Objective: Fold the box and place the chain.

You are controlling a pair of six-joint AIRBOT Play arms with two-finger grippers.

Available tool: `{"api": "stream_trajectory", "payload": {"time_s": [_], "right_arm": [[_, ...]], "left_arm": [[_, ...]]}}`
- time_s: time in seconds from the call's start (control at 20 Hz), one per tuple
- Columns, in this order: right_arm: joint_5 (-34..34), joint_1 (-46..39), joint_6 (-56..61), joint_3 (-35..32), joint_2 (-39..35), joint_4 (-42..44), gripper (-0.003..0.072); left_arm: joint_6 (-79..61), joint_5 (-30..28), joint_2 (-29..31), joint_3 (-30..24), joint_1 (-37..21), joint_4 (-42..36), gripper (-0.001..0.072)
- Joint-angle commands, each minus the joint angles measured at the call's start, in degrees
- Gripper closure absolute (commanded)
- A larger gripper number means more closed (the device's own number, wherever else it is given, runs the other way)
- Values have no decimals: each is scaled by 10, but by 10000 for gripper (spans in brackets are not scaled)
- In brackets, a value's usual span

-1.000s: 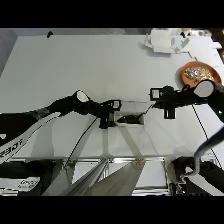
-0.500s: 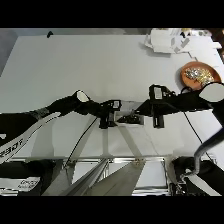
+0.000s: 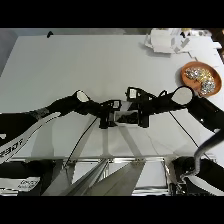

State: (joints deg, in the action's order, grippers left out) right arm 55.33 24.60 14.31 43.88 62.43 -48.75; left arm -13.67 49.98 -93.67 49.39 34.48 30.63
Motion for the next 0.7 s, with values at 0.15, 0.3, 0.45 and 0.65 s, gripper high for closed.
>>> {"api": "stream_trajectory", "payload": {"time_s": [0.15, 0.3, 0.45, 0.65], "right_arm": [[26, 4, 37, 51, -5, -17, 405], [26, 4, 29, 116, -10, -24, 595], [-15, 3, 19, 130, -3, -67, 665], [-19, -33, 105, 130, 46, -104, 665]], "left_arm": [[0, 0, 0, 0, 0, 0, 498], [0, 0, 0, 0, 0, 0, 498], [0, 0, 0, 0, 0, 0, 498], [0, 0, 0, 0, 0, 0, 498]]}}
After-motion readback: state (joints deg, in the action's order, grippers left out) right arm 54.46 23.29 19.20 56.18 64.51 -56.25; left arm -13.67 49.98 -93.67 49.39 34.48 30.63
